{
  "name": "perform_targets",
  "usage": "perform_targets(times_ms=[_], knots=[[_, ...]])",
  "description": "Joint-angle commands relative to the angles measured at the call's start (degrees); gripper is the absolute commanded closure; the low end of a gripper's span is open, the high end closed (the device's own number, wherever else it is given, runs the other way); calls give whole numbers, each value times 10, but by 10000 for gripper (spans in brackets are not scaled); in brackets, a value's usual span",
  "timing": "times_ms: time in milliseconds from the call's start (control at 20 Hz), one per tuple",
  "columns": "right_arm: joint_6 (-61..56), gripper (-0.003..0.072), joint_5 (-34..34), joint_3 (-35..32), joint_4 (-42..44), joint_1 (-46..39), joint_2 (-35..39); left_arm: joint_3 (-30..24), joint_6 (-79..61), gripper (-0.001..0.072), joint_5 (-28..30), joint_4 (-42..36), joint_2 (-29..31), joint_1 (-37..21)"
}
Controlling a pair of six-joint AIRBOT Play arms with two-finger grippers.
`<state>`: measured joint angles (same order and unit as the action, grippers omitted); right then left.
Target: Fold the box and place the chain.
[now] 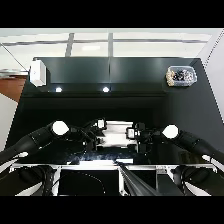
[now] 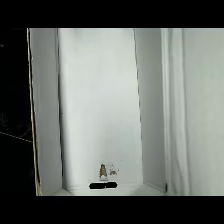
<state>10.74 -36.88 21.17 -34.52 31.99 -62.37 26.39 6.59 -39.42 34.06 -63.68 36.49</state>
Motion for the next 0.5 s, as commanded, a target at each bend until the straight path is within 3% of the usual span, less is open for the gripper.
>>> perform_targets(times_ms=[0,50,100,150,200,250,350,450], knots=[[0,286,0,0,0,0,0,0,-5,585,-2,0,0,0],[0,286,0,0,0,0,0,0,-8,601,-3,0,0,0],[0,286,0,0,0,0,0,0,-8,566,-2,0,0,0],[0,286,0,0,0,0,0,0,-8,439,-1,0,0,0],[0,286,0,0,0,0,0,0,-8,395,-1,0,0,0],[0,286,0,0,0,0,0,0,-8,410,-1,0,0,0],[0,286,0,0,0,0,0,1,-9,678,-2,3,2,-1],[0,286,0,0,0,0,0,1,15,684,-2,37,24,-9]])
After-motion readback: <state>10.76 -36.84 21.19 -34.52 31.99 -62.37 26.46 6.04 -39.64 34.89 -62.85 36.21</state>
